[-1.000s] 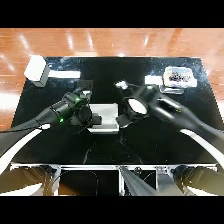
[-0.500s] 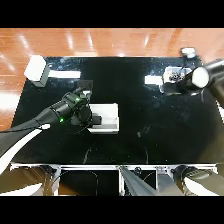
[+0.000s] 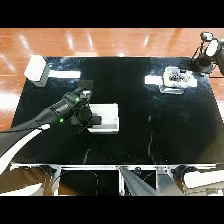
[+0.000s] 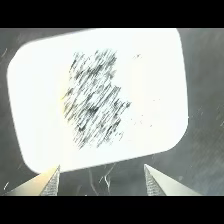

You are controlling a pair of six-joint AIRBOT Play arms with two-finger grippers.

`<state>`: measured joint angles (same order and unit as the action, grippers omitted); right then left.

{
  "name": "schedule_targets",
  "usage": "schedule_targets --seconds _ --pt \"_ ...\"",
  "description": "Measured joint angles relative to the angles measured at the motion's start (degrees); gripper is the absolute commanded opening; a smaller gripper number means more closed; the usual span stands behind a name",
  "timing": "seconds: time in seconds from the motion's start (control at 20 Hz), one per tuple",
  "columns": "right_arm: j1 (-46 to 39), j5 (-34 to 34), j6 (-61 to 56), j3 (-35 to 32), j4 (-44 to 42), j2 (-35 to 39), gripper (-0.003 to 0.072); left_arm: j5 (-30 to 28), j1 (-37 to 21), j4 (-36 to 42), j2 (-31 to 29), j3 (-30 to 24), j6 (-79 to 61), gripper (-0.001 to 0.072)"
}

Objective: Fold the box and place the chain.

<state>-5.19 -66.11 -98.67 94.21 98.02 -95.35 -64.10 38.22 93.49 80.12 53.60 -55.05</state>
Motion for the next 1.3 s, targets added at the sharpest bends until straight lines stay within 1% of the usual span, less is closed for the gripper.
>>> schedule_targets --seconds 0.1,0.3,0.7,1.1,1.15,1.2,1.25,1.3 --pt "-1.2 0.4 0.2 2.9 -0.2 -2.7 0.0620 0.0 0.0 0.0 0.0 0.0 0.0 0.0021" --pt "-2.4 0.2 1.0 5.3 -2.5 -6.1 0.0620 0.1 0.0 0.0 0.0 0.0 0.0 0.0021" --pt "-2.7 -0.5 1.9 6.2 -6.5 -11.2 0.0619 0.2 0.0 -0.4 0.0 0.0 0.0 0.0022" --pt "-2.7 1.2 2.0 6.2 -8.4 -13.4 0.0618 0.2 0.0 -0.6 0.0 0.0 0.0 0.0021" --pt "-2.7 1.7 1.9 6.2 -8.8 -13.6 0.0536 0.2 0.0 -0.6 0.0 0.0 0.0 0.0022" --pt "-2.7 2.1 1.9 6.2 -9.1 -13.8 0.0371 0.2 0.0 -0.6 0.0 0.0 0.0 0.0021" --pt "-2.7 2.5 1.9 6.2 -9.4 -14.0 0.0353 0.2 0.0 -0.6 0.0 0.0 0.0 0.0021" --pt "-2.7 3.0 1.8 6.2 -10.0 -14.2 0.0354 0.3 0.0 -0.6 0.0 0.0 0.0 0.0021"
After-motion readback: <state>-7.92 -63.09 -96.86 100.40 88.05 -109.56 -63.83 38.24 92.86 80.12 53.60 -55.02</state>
